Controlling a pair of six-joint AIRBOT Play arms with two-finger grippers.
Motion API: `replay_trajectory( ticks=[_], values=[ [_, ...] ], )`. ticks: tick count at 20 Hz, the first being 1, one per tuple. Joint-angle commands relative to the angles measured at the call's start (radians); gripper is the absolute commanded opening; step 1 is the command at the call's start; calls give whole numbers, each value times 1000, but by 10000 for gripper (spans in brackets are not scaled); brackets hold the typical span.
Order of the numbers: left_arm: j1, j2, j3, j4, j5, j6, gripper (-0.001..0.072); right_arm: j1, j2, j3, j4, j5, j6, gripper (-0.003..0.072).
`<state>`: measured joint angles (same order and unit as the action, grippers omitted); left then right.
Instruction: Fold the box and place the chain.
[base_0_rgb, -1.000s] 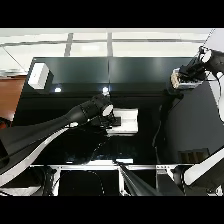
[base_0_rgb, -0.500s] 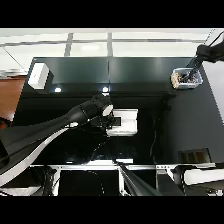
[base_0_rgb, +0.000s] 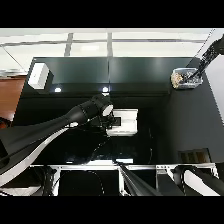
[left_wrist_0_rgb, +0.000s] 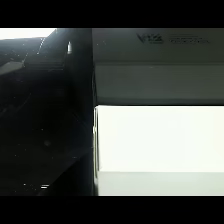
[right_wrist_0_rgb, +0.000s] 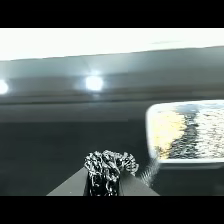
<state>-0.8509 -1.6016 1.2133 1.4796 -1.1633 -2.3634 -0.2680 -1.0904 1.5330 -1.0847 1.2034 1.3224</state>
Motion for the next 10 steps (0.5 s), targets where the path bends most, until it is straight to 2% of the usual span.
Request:
replay_trajectory(
  ticks=[1,6,10],
  values=[
    [0,0,1,0,0,0,27,24,119,-39,66,23,-21,13],
    [0,0,1,0,0,0,27,86,174,-40,89,66,-20,9],
    [0,0,1,0,3,0,27,86,174,-40,279,137,-22,9]
  ],
)
